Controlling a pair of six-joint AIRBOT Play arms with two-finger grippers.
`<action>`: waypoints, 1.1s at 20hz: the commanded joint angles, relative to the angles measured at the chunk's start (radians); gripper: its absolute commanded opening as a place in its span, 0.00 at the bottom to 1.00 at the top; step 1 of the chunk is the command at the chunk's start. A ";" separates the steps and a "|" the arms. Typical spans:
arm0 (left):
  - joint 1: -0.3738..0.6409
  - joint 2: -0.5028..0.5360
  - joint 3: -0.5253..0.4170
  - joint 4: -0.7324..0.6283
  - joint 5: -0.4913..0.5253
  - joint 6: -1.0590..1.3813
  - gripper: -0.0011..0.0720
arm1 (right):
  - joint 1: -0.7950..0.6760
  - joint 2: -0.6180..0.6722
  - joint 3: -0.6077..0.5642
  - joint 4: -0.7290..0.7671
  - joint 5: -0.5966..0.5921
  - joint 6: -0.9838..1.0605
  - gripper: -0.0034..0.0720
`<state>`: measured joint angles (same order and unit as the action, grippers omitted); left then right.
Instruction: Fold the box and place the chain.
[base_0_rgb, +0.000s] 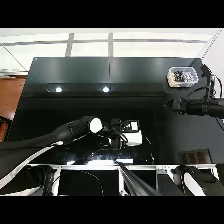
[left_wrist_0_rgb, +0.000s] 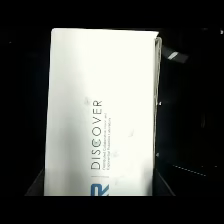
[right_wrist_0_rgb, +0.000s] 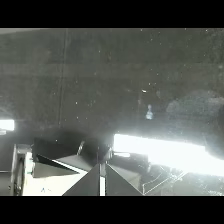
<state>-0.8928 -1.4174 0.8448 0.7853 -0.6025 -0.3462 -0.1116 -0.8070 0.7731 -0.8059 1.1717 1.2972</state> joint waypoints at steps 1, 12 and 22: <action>0.074 0.048 0.001 0.028 0.019 -0.090 0.56 | 0.000 0.000 0.001 0.000 -0.005 0.001 0.10; 1.032 -0.087 0.296 0.281 -0.196 -0.577 0.57 | 0.000 0.000 0.001 0.002 -0.027 0.002 0.10; 1.167 -0.457 0.810 0.423 -0.326 -0.723 0.57 | 0.002 0.000 0.001 0.003 -0.059 0.039 0.10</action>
